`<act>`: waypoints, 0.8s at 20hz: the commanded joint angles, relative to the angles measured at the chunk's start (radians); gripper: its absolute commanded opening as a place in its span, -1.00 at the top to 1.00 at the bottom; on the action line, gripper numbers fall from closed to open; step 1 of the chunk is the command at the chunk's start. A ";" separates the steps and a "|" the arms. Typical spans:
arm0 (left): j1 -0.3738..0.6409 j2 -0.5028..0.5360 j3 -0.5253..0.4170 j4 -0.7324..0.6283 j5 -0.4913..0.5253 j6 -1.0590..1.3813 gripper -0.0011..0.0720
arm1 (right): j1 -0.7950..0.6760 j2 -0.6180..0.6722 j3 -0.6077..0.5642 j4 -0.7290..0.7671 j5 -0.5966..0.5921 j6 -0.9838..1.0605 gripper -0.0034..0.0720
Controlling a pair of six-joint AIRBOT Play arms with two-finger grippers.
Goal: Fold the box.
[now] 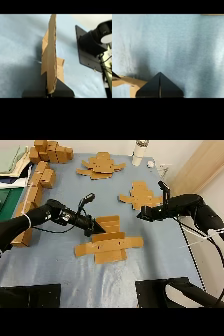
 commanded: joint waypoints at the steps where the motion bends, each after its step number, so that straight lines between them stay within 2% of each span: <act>1: -0.077 0.010 -0.009 0.006 0.097 0.098 0.95 | 0.035 0.000 0.010 0.016 0.038 0.015 0.90; 4: -0.098 0.007 -0.019 0.008 0.134 0.122 0.95 | 0.077 -0.001 0.010 0.016 0.074 0.015 0.90; 8: -0.099 0.003 -0.042 0.008 0.128 0.121 0.95 | 0.115 -0.013 0.010 0.013 0.119 0.015 0.90; 16: -0.096 0.003 -0.066 0.009 0.128 0.089 0.94 | 0.140 -0.055 0.010 0.016 0.117 0.015 0.90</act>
